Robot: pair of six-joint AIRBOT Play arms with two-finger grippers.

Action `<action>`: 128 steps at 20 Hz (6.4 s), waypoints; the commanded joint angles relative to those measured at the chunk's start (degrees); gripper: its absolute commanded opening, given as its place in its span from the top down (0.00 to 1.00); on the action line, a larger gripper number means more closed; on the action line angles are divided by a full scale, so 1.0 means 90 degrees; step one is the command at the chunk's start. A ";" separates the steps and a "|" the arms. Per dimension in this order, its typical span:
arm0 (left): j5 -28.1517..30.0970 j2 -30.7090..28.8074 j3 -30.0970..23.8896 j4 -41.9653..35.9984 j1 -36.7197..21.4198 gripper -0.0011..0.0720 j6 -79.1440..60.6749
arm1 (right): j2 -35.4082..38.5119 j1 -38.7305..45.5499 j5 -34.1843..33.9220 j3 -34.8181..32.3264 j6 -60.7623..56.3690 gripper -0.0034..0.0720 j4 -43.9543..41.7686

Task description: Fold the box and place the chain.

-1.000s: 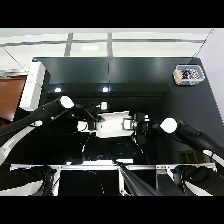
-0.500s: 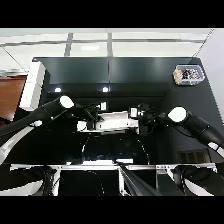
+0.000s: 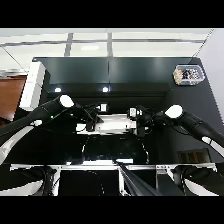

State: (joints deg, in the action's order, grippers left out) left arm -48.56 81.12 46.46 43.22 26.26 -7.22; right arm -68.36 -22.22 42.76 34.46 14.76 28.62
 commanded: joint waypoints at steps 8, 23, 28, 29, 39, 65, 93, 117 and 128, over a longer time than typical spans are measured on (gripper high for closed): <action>-0.0010 0.0005 0.0007 -0.0019 0.0002 0.95 -0.0005 | -0.0408 0.0000 0.0100 -0.0197 0.0459 0.17 -0.0029; -0.0010 0.0005 0.0007 -0.0022 0.0002 0.95 -0.0002 | -0.0573 -0.0078 -0.0085 -0.0199 0.0381 0.17 -0.0002; -0.0007 0.0005 0.0007 -0.0019 0.0002 0.95 -0.0002 | -0.0661 -0.0321 -0.0393 -0.0134 -0.0061 0.17 0.0374; -0.0010 0.0005 0.0007 -0.0022 0.0002 0.95 -0.0002 | -0.0661 -0.0321 -0.0452 -0.0134 -0.0107 0.17 0.0367; -0.0010 0.0005 0.0007 -0.0024 0.0002 0.95 -0.0002 | -0.0663 -0.0323 -0.0495 -0.0134 -0.0143 0.17 0.0367; -0.0537 -0.0153 0.0277 0.0068 -0.0097 0.40 0.0806 | -0.0663 -0.0323 -0.0493 -0.0134 -0.0141 0.66 0.0372; 0.1008 -0.1239 -0.0488 -0.1834 -0.0639 0.95 0.2803 | -0.0663 -0.0323 -0.0495 -0.0134 -0.0141 0.66 0.0372; -0.1073 -0.2176 -0.1049 0.1353 -0.1460 0.30 0.1438 | -0.0663 -0.0323 -0.0495 -0.0134 -0.0141 0.66 0.0369; -0.0015 -0.1467 -0.1486 -0.0381 -0.0707 0.05 -0.0532 | -0.0663 -0.0323 -0.0495 -0.0134 -0.0141 0.66 0.0369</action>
State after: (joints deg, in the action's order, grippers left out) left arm -47.94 65.65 33.34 44.62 19.33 -7.25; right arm -74.30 -25.08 38.28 33.21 13.50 31.94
